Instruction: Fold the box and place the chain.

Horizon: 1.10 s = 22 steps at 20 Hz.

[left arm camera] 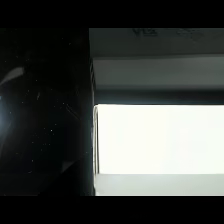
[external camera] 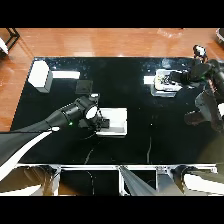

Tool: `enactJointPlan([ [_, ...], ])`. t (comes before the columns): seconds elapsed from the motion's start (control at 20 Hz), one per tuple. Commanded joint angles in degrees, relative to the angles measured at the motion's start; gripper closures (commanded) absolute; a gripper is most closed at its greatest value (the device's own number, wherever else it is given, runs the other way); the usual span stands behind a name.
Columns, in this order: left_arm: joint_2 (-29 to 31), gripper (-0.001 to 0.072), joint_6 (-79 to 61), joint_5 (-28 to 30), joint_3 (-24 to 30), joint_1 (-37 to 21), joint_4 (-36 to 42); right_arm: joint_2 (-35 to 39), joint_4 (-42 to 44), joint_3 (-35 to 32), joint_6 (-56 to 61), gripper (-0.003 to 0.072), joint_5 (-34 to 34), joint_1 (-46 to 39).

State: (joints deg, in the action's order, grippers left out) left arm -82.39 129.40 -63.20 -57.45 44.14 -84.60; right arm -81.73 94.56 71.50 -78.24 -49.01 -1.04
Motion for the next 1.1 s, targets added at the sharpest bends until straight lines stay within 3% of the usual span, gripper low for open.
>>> enactJointPlan([
  [0.0, 0.0, 0.0687, 0.0, 0.0, -0.2, -0.1, -0.4, -7.5, 1.4, 7.7, -0.2, 0.0138, 0.7, -0.3],
  [0.3, 0.0, 0.0687, 0.0, 0.3, -0.2, -0.1, -0.4, -16.1, -4.5, 19.4, -0.7, 0.0138, -7.0, -0.4],
  [0.5, 0.0, 0.0687, 0.0, 1.4, -0.2, -0.1, -0.4, -19.5, -1.2, 19.9, -9.8, 0.0138, -9.6, -0.3],
  [0.7, 0.0, 0.0687, 0.0, 1.1, -0.2, -0.1, -0.3, -20.4, -1.6, 19.9, -19.1, 0.0138, -6.6, -0.4],
  [1.05, 0.0, 0.0687, 0.0, 1.2, -0.2, -0.1, -0.5, -23.2, -1.6, 19.9, -21.1, 0.0140, -5.4, -0.3],
])
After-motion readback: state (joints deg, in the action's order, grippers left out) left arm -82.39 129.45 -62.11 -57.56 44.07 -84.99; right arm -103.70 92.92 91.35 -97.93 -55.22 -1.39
